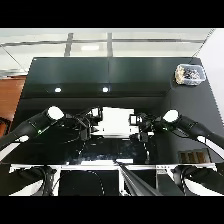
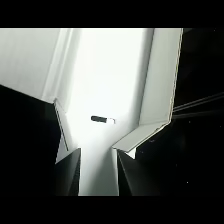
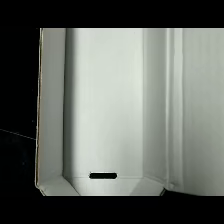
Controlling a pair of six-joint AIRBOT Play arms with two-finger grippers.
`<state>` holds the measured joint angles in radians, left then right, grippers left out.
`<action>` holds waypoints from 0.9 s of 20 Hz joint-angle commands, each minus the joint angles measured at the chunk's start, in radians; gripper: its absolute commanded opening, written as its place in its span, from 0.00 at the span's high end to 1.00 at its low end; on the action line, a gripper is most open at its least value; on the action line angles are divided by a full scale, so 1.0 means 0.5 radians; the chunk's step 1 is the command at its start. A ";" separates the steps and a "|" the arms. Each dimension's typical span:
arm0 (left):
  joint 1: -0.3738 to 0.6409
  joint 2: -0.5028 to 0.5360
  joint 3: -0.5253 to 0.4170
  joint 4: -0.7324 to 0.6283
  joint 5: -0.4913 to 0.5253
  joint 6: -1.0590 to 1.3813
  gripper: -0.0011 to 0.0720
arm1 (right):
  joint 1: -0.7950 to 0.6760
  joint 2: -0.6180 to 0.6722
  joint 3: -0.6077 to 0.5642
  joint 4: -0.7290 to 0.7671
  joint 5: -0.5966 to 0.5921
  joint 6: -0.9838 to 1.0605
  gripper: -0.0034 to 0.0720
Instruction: Fold the box and place the chain.
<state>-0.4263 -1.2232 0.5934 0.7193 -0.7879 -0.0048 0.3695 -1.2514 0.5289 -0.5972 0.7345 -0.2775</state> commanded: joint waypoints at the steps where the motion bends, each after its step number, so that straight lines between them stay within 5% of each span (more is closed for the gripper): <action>1: 0.002 0.002 0.056 0.171 -0.027 -0.137 0.60 | 0.001 0.000 0.001 0.002 -0.002 0.002 0.60; 5: 0.000 -0.005 0.070 0.169 -0.070 -0.141 0.58 | 0.001 0.000 0.001 0.002 -0.002 0.002 0.60; 6: 0.000 -0.010 0.070 0.169 -0.071 -0.141 0.41 | 0.001 0.000 0.001 0.002 -0.002 0.002 0.60; 7: 0.000 -0.014 0.070 0.169 -0.071 -0.141 0.07 | 0.001 0.000 0.001 0.002 -0.002 0.002 0.60; 8: 0.000 -0.013 0.071 0.169 -0.071 -0.140 0.01 | 0.001 0.000 0.001 0.002 -0.002 0.002 0.60; 16: -0.072 -0.036 0.071 -0.005 -0.047 0.070 0.07 | 0.001 0.000 0.001 0.002 -0.002 0.002 0.60; 18: -0.098 -0.050 0.071 0.001 -0.053 0.069 0.36 | 0.001 0.000 0.001 0.002 -0.002 0.002 0.60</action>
